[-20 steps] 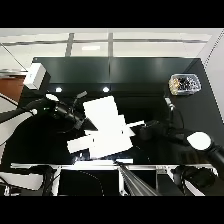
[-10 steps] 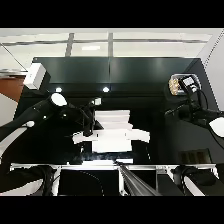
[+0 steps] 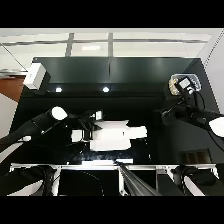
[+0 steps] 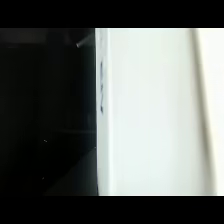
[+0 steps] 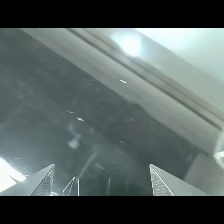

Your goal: Fold the box and place the chain.

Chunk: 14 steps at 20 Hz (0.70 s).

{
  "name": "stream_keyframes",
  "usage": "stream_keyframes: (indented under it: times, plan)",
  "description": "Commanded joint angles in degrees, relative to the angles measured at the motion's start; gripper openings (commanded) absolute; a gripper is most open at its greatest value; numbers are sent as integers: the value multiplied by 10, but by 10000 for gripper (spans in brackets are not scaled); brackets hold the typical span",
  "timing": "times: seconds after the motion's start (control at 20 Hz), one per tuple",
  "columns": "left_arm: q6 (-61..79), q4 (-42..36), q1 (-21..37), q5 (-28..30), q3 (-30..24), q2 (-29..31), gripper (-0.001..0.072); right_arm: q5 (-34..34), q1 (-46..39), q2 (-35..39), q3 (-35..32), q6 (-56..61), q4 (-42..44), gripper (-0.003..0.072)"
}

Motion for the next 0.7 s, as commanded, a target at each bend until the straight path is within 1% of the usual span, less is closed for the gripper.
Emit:
stream_keyframes:
  times: [0.0, 0.1, 0.2, 0.35, 0.45, 0.55, 0.65]
  plan:
    - [21, -6, -2, 25, -24, -3, 28, -9, 16, -1, -31, -122, 100, 708]
    - [21, -6, -2, 28, -24, -4, 29, -10, 52, -3, -63, -147, 137, 708]
    - [22, -1, -2, 29, -24, -4, 29, -19, 101, -8, -98, -168, 149, 708]
    - [22, -2, -2, 31, -24, -4, 29, -76, 188, -18, -133, -246, 145, 707]
    - [22, -2, -2, 31, -24, -4, 30, -102, 219, -40, -135, -271, 147, 707]
    - [22, -2, -2, 32, -24, -4, 30, -90, 221, -67, -133, -291, 147, 707]
    - [22, -2, -2, 31, -24, -4, 29, -39, 222, -92, -123, -330, 156, 707]
